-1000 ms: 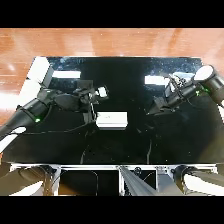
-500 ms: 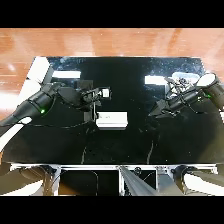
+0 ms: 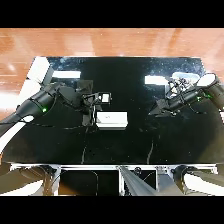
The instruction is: Fold the box and place the chain.
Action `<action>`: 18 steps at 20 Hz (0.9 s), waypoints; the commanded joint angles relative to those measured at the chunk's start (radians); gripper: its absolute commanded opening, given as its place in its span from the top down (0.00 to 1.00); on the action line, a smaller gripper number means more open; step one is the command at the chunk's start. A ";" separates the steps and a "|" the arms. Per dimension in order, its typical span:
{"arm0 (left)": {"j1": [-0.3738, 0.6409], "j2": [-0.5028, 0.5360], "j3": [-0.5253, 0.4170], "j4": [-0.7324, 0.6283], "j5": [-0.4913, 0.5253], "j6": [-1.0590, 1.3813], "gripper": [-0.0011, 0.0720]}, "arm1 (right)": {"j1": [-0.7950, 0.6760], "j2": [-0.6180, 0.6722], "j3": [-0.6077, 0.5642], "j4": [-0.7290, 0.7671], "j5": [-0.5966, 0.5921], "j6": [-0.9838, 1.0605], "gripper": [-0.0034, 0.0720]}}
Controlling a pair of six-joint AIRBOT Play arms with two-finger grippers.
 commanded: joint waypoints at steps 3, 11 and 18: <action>0.001 -0.023 -0.001 -0.027 -0.010 0.013 0.12 | 0.000 0.000 0.000 0.000 -0.003 0.000 0.00; 0.001 -0.064 -0.001 -0.027 -0.037 0.013 0.12 | 0.000 0.000 0.000 -0.004 -0.003 0.000 0.00; 0.001 -0.071 -0.001 -0.027 -0.036 0.003 0.12 | 0.000 0.000 0.000 -0.008 -0.008 0.000 0.00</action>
